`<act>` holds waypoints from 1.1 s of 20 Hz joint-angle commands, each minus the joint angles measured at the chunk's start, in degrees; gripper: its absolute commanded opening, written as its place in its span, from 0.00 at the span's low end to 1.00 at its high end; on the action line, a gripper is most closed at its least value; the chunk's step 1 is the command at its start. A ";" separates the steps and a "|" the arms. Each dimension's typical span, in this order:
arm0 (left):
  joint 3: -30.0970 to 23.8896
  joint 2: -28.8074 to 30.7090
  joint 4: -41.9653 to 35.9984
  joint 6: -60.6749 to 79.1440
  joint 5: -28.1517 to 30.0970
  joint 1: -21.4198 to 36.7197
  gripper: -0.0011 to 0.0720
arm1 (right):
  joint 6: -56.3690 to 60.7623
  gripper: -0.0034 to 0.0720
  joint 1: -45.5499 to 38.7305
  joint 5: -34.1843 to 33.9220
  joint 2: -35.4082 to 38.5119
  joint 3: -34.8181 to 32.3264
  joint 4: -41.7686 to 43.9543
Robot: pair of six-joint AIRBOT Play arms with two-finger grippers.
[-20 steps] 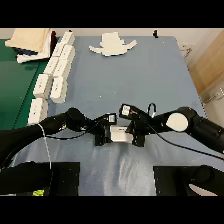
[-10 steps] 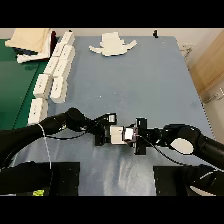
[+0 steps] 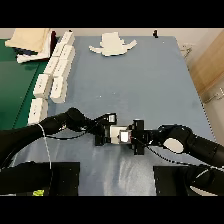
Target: Fold the box.
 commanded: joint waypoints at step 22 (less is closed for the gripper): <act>0.04 0.02 0.02 0.00 0.02 0.04 0.63 | -0.24 0.79 0.44 0.15 3.23 0.04 1.18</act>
